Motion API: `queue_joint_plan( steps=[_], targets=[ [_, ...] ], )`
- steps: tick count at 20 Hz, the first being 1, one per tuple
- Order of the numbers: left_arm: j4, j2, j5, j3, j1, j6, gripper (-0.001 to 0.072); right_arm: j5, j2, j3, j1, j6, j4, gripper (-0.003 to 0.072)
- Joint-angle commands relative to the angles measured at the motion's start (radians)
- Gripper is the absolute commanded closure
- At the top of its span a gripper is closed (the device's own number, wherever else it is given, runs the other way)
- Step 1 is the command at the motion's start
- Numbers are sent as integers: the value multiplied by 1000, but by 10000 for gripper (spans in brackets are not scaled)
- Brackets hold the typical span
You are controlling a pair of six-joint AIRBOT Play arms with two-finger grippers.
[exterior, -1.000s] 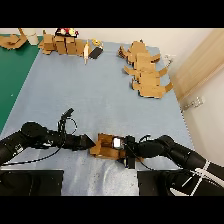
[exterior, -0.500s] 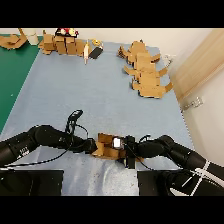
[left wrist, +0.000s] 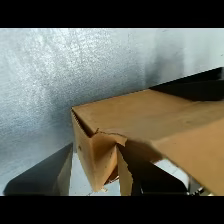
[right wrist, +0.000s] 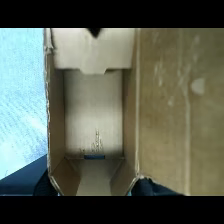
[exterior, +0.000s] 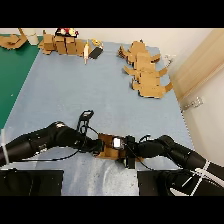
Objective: Fold the box.
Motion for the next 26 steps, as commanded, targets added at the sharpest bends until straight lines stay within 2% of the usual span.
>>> queue_joint_plan(
  steps=[1, 3, 6, 8, 10, 14, 19, 21, 23, 24, 25, 26],
  targets=[
    [111, -79, -63, 63, -45, -105, 273, 0, 0, 0, 1, 0, 0, 184],
    [210, -98, -87, 89, -63, -208, 273, 0, 0, 0, 1, 0, 0, 184],
    [279, -132, -102, 143, -109, -253, 273, 0, 0, 0, 1, 0, 0, 184],
    [336, -177, -174, 188, -133, -309, 273, 0, 0, 0, 1, 0, 0, 184],
    [336, -220, -230, 226, -147, -312, 274, 0, 0, 0, 1, 0, 0, 184],
    [336, -281, -256, 293, -154, -329, 275, 0, 0, 0, 1, 0, 0, 184],
    [328, -324, -355, 309, -155, -339, 275, 0, 0, 0, 1, 0, 0, 184],
    [327, -324, -365, 309, -158, -365, 279, 0, 0, 0, 1, 0, 0, 184],
    [327, -324, -332, 309, -162, -386, 454, 0, 0, 0, 1, 0, 0, 184],
    [321, -324, -308, 309, -161, -386, 644, 0, 0, 0, 1, 0, 0, 184],
    [320, -324, -284, 309, -161, -386, 697, 0, 0, 0, 1, 0, 0, 184],
    [316, -325, -264, 309, -161, -386, 698, 0, 0, 0, 1, 0, 0, 184]
  ],
)
